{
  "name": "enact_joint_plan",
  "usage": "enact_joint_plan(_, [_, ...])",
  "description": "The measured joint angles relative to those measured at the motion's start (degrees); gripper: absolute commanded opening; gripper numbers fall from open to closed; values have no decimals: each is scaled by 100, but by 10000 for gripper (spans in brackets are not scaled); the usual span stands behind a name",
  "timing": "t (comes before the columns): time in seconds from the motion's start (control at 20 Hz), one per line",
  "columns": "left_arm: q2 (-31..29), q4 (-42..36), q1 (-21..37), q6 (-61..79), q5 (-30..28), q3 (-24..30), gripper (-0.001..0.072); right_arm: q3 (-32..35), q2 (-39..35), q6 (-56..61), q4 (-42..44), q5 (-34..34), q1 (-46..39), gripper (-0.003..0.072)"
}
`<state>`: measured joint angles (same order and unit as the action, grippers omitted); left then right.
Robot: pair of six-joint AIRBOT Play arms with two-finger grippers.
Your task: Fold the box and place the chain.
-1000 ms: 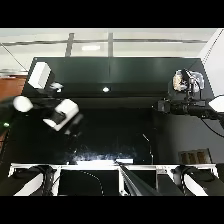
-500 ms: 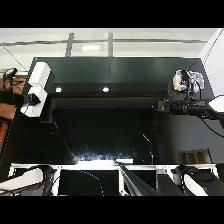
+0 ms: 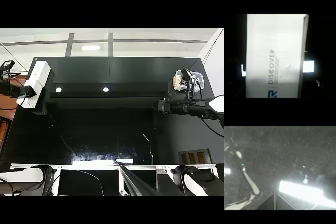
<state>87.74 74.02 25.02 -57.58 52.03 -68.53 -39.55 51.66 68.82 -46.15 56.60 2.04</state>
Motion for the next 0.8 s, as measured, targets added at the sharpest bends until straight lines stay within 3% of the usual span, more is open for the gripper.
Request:
enact_joint_plan(0.15, [68, 114, -26, -308, 4, -105, 711, 0, 0, 0, 0, -31, 0, 40])
enact_joint_plan(0.4, [-278, 131, -68, -800, 717, -649, 677, -4, -7, 0, -31, -39, 0, 41])
enact_joint_plan(0.45, [-450, -44, -105, -815, 785, -721, 629, -7, -24, 0, -68, -52, -2, 40])
enact_joint_plan(0.5, [-662, -229, -170, -820, 881, -763, 528, -13, -52, 0, -136, -61, -7, 40])
enact_joint_plan(0.55, [-881, -391, -258, -824, 933, -772, 402, -17, -103, 9, -234, -76, -7, 40])
enact_joint_plan(0.6, [-1137, -603, -382, -846, 955, -730, 222, -24, -179, 74, -391, -76, -9, 40])
enact_joint_plan(0.7, [-1670, -977, -719, -874, 1008, -457, 20, -24, -374, 306, -719, -120, -11, 40])
enact_joint_plan(0.8, [-2288, -1316, -1202, -855, 861, 111, 25, 44, -592, 450, -1069, -256, 7, 40])
